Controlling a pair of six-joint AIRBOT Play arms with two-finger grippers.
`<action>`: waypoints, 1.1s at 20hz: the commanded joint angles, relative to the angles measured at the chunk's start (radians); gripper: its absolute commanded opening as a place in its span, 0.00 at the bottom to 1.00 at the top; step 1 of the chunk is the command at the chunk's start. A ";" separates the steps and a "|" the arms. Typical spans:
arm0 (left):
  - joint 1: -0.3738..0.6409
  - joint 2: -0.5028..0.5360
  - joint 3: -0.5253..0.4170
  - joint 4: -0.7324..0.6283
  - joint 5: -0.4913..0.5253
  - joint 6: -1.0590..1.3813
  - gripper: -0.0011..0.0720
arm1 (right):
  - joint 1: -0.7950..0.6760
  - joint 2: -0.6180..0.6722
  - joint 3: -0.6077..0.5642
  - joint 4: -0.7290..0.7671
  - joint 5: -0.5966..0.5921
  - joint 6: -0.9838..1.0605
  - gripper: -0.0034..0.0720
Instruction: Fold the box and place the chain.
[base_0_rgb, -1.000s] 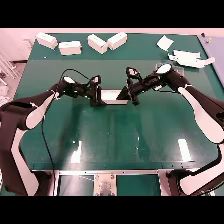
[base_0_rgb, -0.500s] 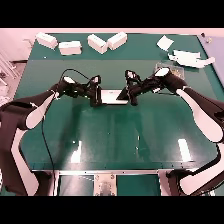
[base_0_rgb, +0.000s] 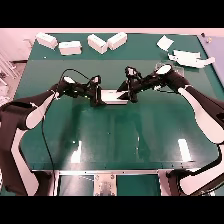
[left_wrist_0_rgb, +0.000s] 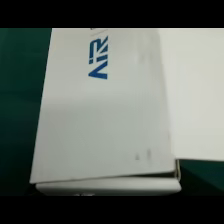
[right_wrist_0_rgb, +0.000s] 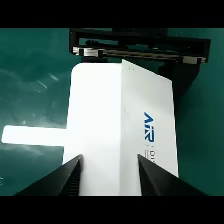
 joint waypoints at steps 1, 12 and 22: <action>-0.001 0.001 0.000 0.000 0.000 0.000 0.65 | 0.000 0.002 0.000 0.002 -0.016 0.002 0.64; -0.001 0.001 0.000 0.000 0.000 0.000 0.65 | 0.008 -0.037 -0.001 0.002 -0.079 0.004 0.64; 0.000 0.001 0.000 0.000 0.000 0.000 0.65 | 0.007 -0.035 0.048 0.003 -0.104 0.003 0.61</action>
